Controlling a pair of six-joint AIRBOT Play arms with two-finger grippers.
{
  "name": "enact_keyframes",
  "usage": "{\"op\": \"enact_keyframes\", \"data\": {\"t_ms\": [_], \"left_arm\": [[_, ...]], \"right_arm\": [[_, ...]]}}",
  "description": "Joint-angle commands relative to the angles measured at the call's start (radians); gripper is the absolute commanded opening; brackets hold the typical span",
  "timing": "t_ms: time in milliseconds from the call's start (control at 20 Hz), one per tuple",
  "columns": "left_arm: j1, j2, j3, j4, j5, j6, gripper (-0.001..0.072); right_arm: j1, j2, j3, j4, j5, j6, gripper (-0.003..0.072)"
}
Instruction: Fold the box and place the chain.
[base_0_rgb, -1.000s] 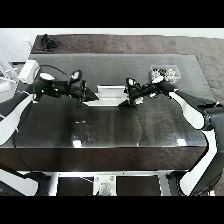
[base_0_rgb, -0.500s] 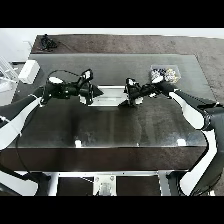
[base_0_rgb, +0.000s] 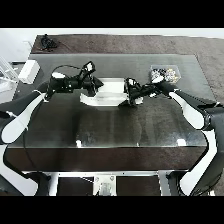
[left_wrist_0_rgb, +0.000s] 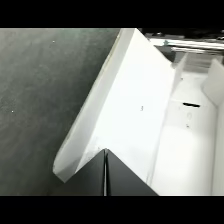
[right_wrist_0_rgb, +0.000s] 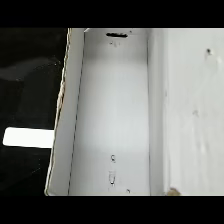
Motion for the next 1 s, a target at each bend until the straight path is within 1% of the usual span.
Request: {"op": "enact_keyframes", "data": {"t_ms": [0,250,950], "left_arm": [[0.001,-0.040,0.024,-0.006,0.010,-0.009,0.0019],[0.001,-0.073,0.024,-0.007,0.012,-0.024,0.0018],[0.001,-0.080,0.024,-0.002,0.011,-0.021,0.0019]], "right_arm": [[0.001,0.000,0.000,0.000,0.000,0.000,0.0586],[0.001,0.000,0.000,-0.001,0.000,0.000,0.0586],[0.001,0.000,0.000,-0.001,0.000,0.000,0.0586]]}}
